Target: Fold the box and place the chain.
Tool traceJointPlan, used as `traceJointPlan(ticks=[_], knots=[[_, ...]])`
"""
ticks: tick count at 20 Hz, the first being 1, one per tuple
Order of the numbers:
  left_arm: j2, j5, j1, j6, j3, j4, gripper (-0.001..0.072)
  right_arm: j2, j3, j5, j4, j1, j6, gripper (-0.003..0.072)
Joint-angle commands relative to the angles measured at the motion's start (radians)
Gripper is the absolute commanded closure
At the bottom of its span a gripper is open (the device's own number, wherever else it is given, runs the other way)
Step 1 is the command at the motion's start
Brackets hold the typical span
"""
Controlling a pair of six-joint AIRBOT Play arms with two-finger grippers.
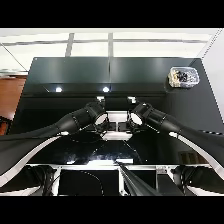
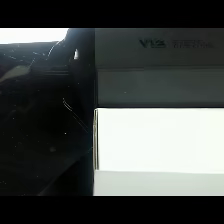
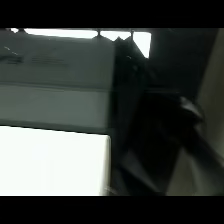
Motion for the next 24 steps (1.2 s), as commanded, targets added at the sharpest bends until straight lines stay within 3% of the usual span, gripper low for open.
traceJointPlan(ticks=[1,10,16,18,21,23,24], knots=[[-0.001,0.001,0.000,-0.002,0.000,0.000,0.0684,0.003,0.000,0.002,0.005,0.000,0.004,0.0421],[-0.001,0.000,0.000,-0.002,0.000,0.000,0.0683,0.080,0.011,0.021,0.006,-0.010,-0.017,0.0421],[-0.001,0.000,0.000,-0.002,0.000,0.000,0.0683,0.333,0.011,0.134,-0.018,-0.085,-0.158,0.0422],[-0.001,0.000,0.000,-0.002,0.000,0.000,0.0683,0.447,0.010,0.187,-0.113,-0.150,-0.194,0.0422],[-0.001,0.001,0.000,-0.002,0.000,0.000,0.0683,0.540,0.010,0.222,-0.483,-0.276,-0.217,0.0423],[-0.001,0.001,0.000,-0.002,0.000,0.000,0.0683,0.535,-0.006,0.146,-0.656,-0.391,-0.228,0.0423],[-0.001,0.001,0.000,-0.002,0.000,0.000,0.0683,0.526,-0.022,0.061,-0.667,-0.463,-0.227,0.0422]])
